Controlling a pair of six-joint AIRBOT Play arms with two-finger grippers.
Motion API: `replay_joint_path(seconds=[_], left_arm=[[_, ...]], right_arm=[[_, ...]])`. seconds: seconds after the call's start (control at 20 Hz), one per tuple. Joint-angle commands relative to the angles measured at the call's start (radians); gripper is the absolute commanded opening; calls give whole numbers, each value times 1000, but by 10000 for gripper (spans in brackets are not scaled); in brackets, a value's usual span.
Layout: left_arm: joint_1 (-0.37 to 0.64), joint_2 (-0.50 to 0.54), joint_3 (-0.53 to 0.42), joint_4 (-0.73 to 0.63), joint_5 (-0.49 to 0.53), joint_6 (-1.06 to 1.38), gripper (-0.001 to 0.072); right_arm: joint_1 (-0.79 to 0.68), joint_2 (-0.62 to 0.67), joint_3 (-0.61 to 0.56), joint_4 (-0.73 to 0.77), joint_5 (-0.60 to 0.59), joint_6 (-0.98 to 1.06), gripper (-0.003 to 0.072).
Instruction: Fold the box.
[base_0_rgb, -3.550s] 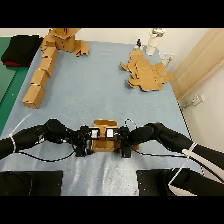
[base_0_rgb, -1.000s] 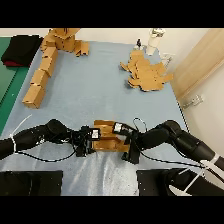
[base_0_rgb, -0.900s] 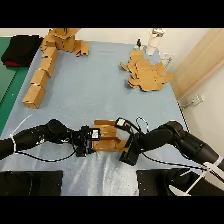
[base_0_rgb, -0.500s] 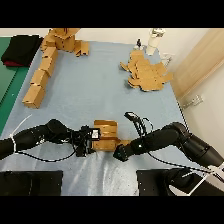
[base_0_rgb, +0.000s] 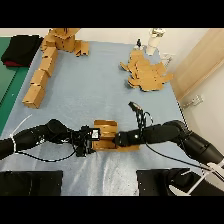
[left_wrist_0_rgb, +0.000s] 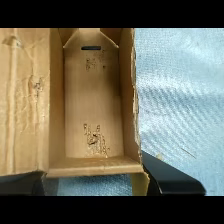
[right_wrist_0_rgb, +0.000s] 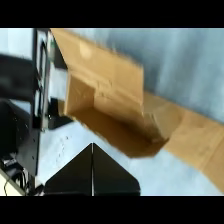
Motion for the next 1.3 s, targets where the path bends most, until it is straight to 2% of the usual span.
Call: replay_joint_path(seconds=[0.0, 0.2, 0.45, 1.1, 1.25], left_arm=[[0, 0, 0, 0, 0, 0, 472], [0, 0, 0, 0, 0, 0, 473], [0, 0, 0, 0, 0, 0, 473], [0, 0, 0, 0, 0, 0, 473], [0, 0, 0, 0, 0, 0, 473]], right_arm=[[-47, -97, 80, -13, 63, -88, 5], [-85, -324, 190, -13, 64, -209, 4], [-53, -525, 200, -11, 66, -235, 3], [-4, -534, 201, -23, 120, -247, 3], [-22, -443, 230, -216, 103, -235, 3]])
